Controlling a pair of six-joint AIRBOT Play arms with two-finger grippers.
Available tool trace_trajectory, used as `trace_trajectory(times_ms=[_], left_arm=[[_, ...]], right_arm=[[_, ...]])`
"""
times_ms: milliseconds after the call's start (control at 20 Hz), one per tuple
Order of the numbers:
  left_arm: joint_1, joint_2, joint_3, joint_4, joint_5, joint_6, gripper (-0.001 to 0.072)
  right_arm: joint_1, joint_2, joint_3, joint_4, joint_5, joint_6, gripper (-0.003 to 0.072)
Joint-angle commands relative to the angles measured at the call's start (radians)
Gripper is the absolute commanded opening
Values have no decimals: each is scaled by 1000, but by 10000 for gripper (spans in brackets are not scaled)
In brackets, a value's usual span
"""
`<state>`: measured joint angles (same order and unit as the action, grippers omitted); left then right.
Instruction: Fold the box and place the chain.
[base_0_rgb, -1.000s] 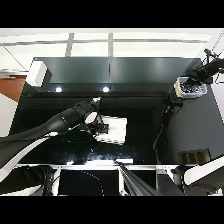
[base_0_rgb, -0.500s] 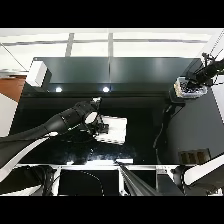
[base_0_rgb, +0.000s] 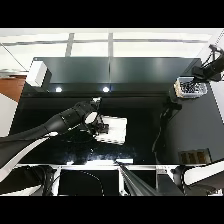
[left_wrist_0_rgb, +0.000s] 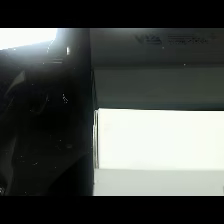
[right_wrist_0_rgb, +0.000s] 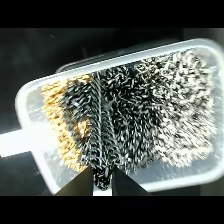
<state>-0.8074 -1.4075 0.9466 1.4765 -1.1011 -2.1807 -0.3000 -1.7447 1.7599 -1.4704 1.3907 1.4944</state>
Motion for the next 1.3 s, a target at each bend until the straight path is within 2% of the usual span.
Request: trace_trajectory(times_ms=[0, 200, 500, 550, 750, 850, 1050, 1100, 1250], left_arm=[[0, 0, 0, 0, 0, 0, 36], [0, 0, 0, 0, 0, 0, 36], [0, 0, 0, 0, -1, 0, 36], [0, 0, 0, 0, -1, 0, 36], [0, 0, 0, 0, 0, 0, 36], [0, 0, 0, 0, 0, 0, 36], [0, 0, 0, 0, 0, 0, 36], [0, 0, 0, 1, 1, 0, 36], [0, 0, 0, 4, 4, 0, 35]], right_arm=[[-9, 98, 5, 42, -2, -14, 44], [-16, 151, 6, 64, 9, -14, 44], [-16, 154, 6, 79, 13, -10, 49], [-16, 154, 6, 79, 12, -10, 86], [-16, 154, 6, 79, -3, -11, 83], [-16, 153, 5, 78, -3, -11, 143], [-15, 107, -7, 56, -28, -20, 119], [-12, 85, -12, 55, -37, -21, 67], [-10, 14, -13, 37, -45, -8, 75]])
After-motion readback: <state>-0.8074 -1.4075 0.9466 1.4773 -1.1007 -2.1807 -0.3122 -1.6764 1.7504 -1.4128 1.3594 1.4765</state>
